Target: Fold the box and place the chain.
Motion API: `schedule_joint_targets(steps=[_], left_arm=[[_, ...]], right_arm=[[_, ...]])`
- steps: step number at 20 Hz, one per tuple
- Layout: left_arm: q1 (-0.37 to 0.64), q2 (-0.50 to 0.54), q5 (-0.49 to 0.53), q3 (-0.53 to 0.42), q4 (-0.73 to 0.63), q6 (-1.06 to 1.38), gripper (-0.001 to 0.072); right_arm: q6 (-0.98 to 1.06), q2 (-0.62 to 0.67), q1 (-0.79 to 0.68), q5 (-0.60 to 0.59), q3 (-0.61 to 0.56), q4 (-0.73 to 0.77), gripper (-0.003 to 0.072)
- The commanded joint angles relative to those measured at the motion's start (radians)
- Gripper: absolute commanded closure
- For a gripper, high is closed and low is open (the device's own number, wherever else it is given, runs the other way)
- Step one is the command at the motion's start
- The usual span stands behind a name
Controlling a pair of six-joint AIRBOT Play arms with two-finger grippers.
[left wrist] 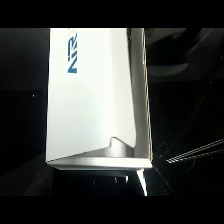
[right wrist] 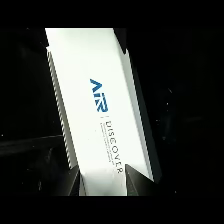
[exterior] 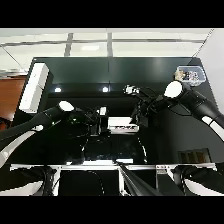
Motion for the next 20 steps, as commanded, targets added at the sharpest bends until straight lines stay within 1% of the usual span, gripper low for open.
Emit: schedule_joint_targets(steps=[1, 6, 17, 20], left_arm=[[0.000, 0.000, 0.000, 0.001, 0.000, 0.000, 0.0313], [0.000, 0.000, 0.000, 0.001, 0.000, 0.000, 0.0313], [0.000, 0.000, 0.000, 0.001, 0.000, 0.000, 0.0313], [0.000, 0.000, 0.000, 0.001, 0.000, 0.000, 0.0313]], right_arm=[[0.000, -0.002, 0.000, -0.007, -0.001, 0.002, 0.0383], [0.000, -0.003, 0.008, -0.008, -0.034, -0.001, 0.0383], [0.000, 0.019, 0.014, -0.015, -0.034, -0.004, 0.0380], [0.000, 0.020, 0.014, -0.002, -0.034, -0.023, 0.0368]])
